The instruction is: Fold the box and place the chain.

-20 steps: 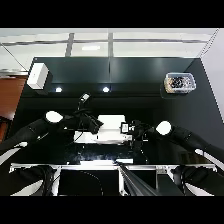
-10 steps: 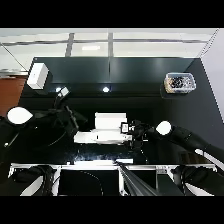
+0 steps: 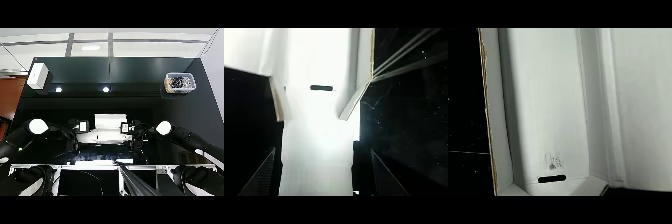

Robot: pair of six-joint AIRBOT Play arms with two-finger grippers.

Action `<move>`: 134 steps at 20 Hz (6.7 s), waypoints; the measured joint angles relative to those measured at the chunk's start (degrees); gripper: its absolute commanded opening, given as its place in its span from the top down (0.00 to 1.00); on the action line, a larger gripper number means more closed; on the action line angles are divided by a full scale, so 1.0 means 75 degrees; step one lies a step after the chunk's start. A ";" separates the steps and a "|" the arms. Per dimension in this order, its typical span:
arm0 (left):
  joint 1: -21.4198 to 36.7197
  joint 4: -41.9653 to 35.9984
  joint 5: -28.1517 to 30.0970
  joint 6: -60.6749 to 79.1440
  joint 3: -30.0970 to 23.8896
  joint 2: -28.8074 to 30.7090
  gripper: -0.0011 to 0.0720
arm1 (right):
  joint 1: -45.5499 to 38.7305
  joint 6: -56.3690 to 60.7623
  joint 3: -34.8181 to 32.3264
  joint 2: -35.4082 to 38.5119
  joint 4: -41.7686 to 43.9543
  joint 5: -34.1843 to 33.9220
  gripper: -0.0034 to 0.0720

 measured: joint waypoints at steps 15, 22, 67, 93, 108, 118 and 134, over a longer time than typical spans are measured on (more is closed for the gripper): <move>-0.1110 -0.0758 0.1346 0.0452 -0.0009 -0.0743 0.62 | 0.0000 0.0000 0.0000 0.0000 0.0000 0.0000 0.63; -0.1125 -0.1282 0.1440 0.0452 -0.0009 -0.0831 0.62 | 0.0000 -0.0003 0.0000 0.0000 -0.0003 0.0000 0.63; 0.4832 0.0012 -0.0702 -0.8985 -0.0863 0.0615 0.95 | 0.0000 -0.0003 0.0000 0.0000 -0.0003 0.0000 0.63; 0.1075 -0.2308 -0.2110 -0.7883 0.0930 -0.1632 0.01 | 0.0000 -0.0003 0.0000 0.0000 -0.0003 0.0003 0.63; -0.1087 -0.0740 0.0131 -1.0669 0.1300 -0.1638 0.04 | 0.0000 -0.0006 0.0000 0.0000 -0.0003 0.0003 0.63; -0.0941 -0.0399 -0.0396 -1.0926 0.1632 -0.1644 0.01 | 0.0000 -0.0003 0.0000 0.0000 -0.0003 0.0003 0.63; 0.4660 0.1017 -0.2938 -1.0273 0.0816 0.0775 0.95 | 0.0000 -0.0006 0.0000 0.0000 -0.0006 0.0003 0.63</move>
